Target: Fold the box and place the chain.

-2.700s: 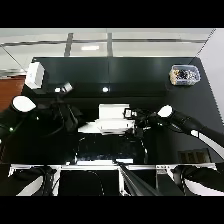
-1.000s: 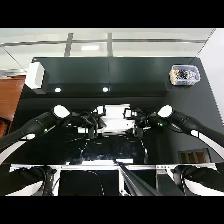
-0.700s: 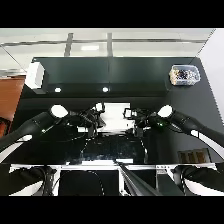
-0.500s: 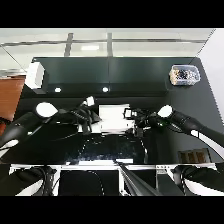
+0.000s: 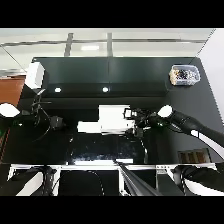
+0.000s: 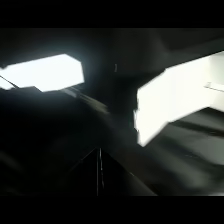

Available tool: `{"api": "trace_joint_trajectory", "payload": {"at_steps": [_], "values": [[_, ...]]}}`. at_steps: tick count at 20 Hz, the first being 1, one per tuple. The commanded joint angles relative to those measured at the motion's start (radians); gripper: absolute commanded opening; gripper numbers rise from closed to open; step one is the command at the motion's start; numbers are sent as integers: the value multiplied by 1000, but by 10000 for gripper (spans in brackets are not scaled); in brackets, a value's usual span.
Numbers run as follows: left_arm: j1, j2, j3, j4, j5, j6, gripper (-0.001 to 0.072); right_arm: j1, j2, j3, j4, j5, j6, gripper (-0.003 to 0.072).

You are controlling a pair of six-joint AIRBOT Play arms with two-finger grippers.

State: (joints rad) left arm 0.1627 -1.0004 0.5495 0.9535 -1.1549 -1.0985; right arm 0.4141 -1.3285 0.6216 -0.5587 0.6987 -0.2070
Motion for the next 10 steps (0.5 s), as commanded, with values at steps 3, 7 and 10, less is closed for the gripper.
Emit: {"api": "trace_joint_trajectory", "payload": {"at_steps": [3, 7, 10], "values": [[189, -263, -71, -305, -101, 56, 21, 0, -1, -1, 0, 0, 0, 405], [44, -346, -69, -338, 15, 56, 21, 0, -1, -1, 0, 1, 0, 405], [-71, -365, -60, -407, 53, 111, 21, 0, -1, -1, 0, 1, 0, 405]]}}
